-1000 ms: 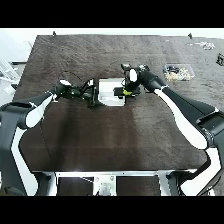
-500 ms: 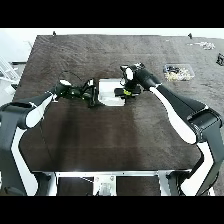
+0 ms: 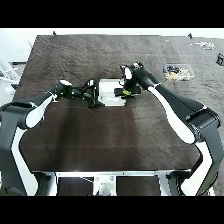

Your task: Fold the box and place the chain.

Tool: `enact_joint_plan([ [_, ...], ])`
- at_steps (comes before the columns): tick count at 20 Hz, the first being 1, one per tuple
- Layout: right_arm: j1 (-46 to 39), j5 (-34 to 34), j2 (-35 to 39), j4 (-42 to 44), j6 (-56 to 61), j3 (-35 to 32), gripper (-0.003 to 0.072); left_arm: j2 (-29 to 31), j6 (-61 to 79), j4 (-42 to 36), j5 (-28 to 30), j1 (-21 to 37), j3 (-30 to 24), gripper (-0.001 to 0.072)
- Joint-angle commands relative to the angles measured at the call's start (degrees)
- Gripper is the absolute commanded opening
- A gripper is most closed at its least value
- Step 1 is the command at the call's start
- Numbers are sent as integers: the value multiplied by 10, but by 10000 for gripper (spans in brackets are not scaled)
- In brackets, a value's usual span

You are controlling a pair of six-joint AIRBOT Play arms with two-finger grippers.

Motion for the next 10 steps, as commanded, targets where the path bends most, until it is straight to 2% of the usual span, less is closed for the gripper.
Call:
enact_joint_plan([
  [1,6,2,-2,5,13,2,210,0,0,1,0,0,0,542],
  [3,9,3,-5,6,20,2,201,0,0,1,0,0,0,542],
  [4,10,3,-5,12,21,2,165,0,0,1,0,0,0,542],
  [8,13,5,-10,31,21,2,103,0,0,1,0,0,0,542],
  [10,13,7,-12,33,21,2,7,0,0,1,0,0,0,543],
])
